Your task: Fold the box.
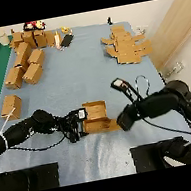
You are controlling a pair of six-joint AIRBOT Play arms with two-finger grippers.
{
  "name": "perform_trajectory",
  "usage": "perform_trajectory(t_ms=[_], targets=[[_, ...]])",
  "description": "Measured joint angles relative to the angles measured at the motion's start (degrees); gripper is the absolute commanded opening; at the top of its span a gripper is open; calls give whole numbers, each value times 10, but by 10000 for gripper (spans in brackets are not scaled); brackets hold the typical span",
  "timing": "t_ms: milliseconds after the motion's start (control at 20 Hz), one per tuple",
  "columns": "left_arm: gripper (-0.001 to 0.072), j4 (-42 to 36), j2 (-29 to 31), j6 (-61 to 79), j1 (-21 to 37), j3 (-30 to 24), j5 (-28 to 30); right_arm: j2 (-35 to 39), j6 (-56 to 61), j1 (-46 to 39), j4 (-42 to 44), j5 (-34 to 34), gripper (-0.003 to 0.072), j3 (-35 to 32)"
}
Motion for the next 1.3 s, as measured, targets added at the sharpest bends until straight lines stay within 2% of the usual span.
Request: perform_trajectory(t_ms=[100,250,500,750,850,1000,1100,1300], targets=[[485,0,0,0,0,0,0,10,-49,3,-5,-5,409,-22],[486,0,0,0,0,0,0,-3,-147,5,-23,31,409,-40],[485,0,0,0,0,0,0,-70,-306,7,-41,120,409,-49],[485,0,0,0,0,0,0,-125,-401,7,1,178,408,-51],[485,0,0,0,0,0,0,-136,-430,9,21,186,256,-51],[485,0,0,0,0,0,0,-143,-455,13,38,193,212,-51],[485,0,0,0,0,0,0,-145,-464,18,45,195,141,-51],[486,0,0,0,0,0,0,-147,-471,32,52,197,141,-51]])
